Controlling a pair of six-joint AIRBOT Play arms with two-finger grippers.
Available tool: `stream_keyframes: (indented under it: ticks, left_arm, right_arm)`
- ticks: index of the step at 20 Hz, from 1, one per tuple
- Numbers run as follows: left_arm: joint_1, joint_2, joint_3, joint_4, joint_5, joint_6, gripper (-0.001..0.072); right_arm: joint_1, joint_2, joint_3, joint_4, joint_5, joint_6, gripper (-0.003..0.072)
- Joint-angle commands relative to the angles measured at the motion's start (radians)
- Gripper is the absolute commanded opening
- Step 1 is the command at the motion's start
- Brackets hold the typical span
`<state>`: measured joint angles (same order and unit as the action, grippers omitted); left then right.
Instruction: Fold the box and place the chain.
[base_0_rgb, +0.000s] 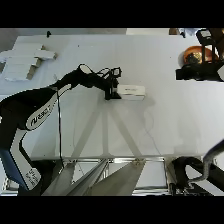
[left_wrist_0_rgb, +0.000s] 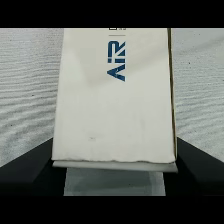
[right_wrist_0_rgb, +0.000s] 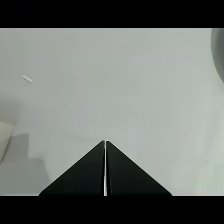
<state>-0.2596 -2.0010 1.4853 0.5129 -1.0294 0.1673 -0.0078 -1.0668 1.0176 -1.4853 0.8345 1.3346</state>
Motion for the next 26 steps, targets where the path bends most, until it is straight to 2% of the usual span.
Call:
stream_keyframes:
  ticks: [1,18,26]
  left_arm:
    - [0.000,0.001,0.000,0.000,0.000,0.000,0.0350]
    - [0.001,0.004,0.000,0.000,-0.017,-0.015,0.0350]
    - [0.001,0.091,0.000,0.000,-0.081,-0.164,0.0350]
  right_arm:
    - [0.000,0.001,0.004,-0.116,0.014,0.031,0.0009]
    - [0.000,0.001,0.004,-0.126,0.010,0.027,0.0009]
    - [0.000,0.001,0.004,-0.126,0.010,0.027,0.0009]
